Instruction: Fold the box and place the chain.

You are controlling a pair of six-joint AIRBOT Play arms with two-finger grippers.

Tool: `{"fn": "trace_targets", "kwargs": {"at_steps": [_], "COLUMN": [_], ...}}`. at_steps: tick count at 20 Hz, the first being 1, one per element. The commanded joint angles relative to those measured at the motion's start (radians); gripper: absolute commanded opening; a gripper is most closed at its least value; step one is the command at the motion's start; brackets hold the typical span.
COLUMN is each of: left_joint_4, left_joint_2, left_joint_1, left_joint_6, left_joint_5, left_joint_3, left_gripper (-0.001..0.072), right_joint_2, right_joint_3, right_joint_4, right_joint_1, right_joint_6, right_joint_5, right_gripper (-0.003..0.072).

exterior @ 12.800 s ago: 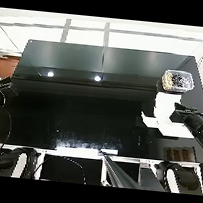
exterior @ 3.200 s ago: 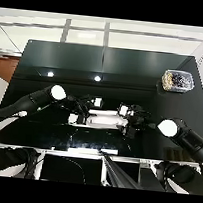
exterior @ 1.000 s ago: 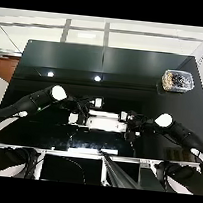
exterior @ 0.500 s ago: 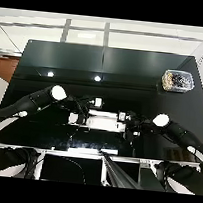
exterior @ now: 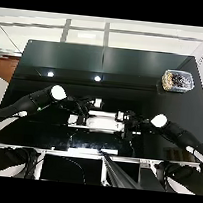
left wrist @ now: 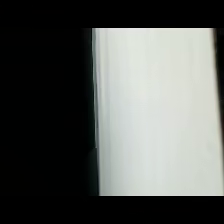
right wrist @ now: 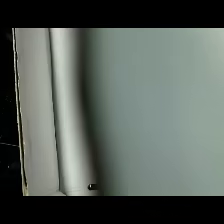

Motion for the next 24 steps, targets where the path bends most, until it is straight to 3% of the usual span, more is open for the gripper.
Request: {"fn": "trace_targets", "kwargs": {"at_steps": [1,3,5,7,8,11,14,18,19,20,21,22,24], "left_joint_4": [0.0,0.0,0.002,0.002,0.003,0.137,0.372,0.428,0.428,0.414,0.371,0.306,0.106], "left_joint_2": [0.0,0.0,0.0,0.002,0.006,0.051,0.143,0.272,0.293,0.302,0.299,0.295,0.294], "left_joint_1": [0.0,0.0,0.0,0.001,0.001,0.004,0.045,0.166,0.195,0.223,0.243,0.249,0.239], "left_joint_6": [0.002,0.002,0.002,0.002,0.001,-0.131,-0.413,-0.584,-0.665,-0.749,-0.776,-0.776,-0.775], "left_joint_5": [-0.003,-0.003,-0.002,-0.002,-0.003,0.0,-0.026,-0.253,-0.316,-0.409,-0.522,-0.608,-0.618], "left_joint_3": [0.0,0.0,0.0,0.0,0.002,0.024,0.036,0.036,0.036,0.036,0.035,0.029,-0.02], "left_gripper": [0.0031,0.0034,0.0075,0.037,0.0467,0.0667,0.0688,0.0675,0.0563,0.0201,0.005,0.0044,0.0031], "right_joint_2": [0.0,0.0,0.0,0.0,0.0,0.0,0.0,0.0,0.0,0.0,0.0,0.0,0.0], "right_joint_3": [0.0,0.0,0.0,0.0,0.0,0.0,0.0,0.0,0.0,0.0,0.0,0.0,0.0], "right_joint_4": [-0.001,-0.001,-0.002,-0.002,-0.002,-0.002,-0.002,-0.002,-0.002,-0.002,-0.002,-0.002,-0.002], "right_joint_1": [0.001,0.001,0.001,0.001,0.001,0.001,0.001,0.001,0.001,0.001,0.001,0.001,0.001], "right_joint_6": [0.004,0.003,0.003,0.003,0.003,0.003,0.003,0.003,0.003,0.003,0.003,0.003,0.003], "right_joint_5": [-0.007,-0.007,-0.003,-0.003,-0.003,-0.003,-0.003,-0.004,-0.004,-0.004,-0.004,-0.003,-0.003], "right_gripper": [0.0694,0.0687,0.0416,0.0412,0.0412,0.0412,0.0411,0.0411,0.0411,0.0412,0.0412,0.0412,0.0411]}}
